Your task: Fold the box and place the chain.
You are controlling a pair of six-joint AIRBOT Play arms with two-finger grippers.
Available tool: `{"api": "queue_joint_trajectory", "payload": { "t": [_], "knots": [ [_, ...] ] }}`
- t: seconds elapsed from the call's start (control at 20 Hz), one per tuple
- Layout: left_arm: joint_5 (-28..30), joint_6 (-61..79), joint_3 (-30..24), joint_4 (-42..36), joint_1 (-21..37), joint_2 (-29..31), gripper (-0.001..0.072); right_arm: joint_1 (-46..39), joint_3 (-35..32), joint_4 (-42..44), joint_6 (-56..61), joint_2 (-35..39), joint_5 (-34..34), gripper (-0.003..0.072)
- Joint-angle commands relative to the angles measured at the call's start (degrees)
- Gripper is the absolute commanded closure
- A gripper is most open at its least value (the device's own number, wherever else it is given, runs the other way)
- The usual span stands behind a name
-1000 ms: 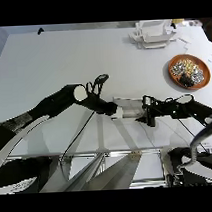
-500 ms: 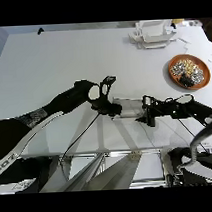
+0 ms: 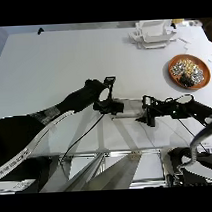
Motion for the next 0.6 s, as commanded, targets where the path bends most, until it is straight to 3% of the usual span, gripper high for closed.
{"api": "queue_joint_trajectory", "payload": {
  "t": [0.0, 0.4, 0.45, 0.55],
  "knots": [
    [-4.76, -4.42, 5.46, 1.70, -1.20, -3.85, 0.0435, 0.00, 0.00, 0.02, 0.02, 0.00, 0.02, 0.0276],
    [-9.27, -8.66, 6.27, 4.22, -2.73, -6.36, 0.0442, 0.00, 0.00, 0.02, 0.00, 0.00, 0.00, 0.0276],
    [-8.96, -9.05, 6.27, 4.22, -2.73, -6.38, 0.0457, 0.00, 0.00, 0.02, 0.00, 0.00, 0.00, 0.0276],
    [-8.13, -9.05, 6.27, 4.24, -2.97, -6.38, 0.0583, 0.00, 0.00, 0.02, 0.02, 0.00, 0.00, 0.0276]
  ]
}}
